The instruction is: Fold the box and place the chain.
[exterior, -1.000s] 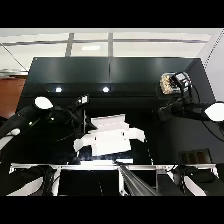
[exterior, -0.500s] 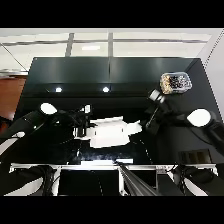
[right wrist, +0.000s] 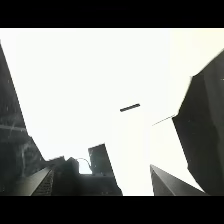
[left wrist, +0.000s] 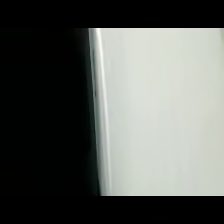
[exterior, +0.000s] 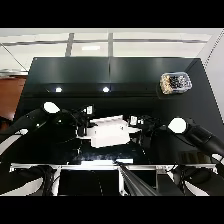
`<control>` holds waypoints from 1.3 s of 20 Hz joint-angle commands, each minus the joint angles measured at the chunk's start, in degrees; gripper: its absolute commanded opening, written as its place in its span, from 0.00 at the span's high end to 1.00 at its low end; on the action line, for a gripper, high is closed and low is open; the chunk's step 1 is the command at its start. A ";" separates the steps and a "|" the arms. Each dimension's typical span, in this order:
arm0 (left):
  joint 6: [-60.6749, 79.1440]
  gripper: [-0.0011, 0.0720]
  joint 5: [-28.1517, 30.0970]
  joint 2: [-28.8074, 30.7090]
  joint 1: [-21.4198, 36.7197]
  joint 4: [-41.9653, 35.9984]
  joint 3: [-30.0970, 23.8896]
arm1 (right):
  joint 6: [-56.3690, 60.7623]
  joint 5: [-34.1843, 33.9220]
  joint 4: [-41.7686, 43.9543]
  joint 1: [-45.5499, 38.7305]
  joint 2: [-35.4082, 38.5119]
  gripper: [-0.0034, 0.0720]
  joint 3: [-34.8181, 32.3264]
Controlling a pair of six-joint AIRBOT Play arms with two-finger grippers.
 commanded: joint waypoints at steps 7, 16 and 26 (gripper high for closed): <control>-4.42 0.94 -7.89 -1.84 -0.07 2.97 3.17 | -3.04 3.04 -1.16 1.09 -1.22 0.01 -0.13; -5.01 0.94 -7.87 -2.78 -0.07 2.99 3.28 | -3.17 1.51 -0.46 8.39 -1.86 0.01 -0.15; -5.03 0.94 -7.63 -2.78 -0.07 2.99 3.28 | -1.07 -10.67 2.49 16.41 -5.11 0.01 -0.13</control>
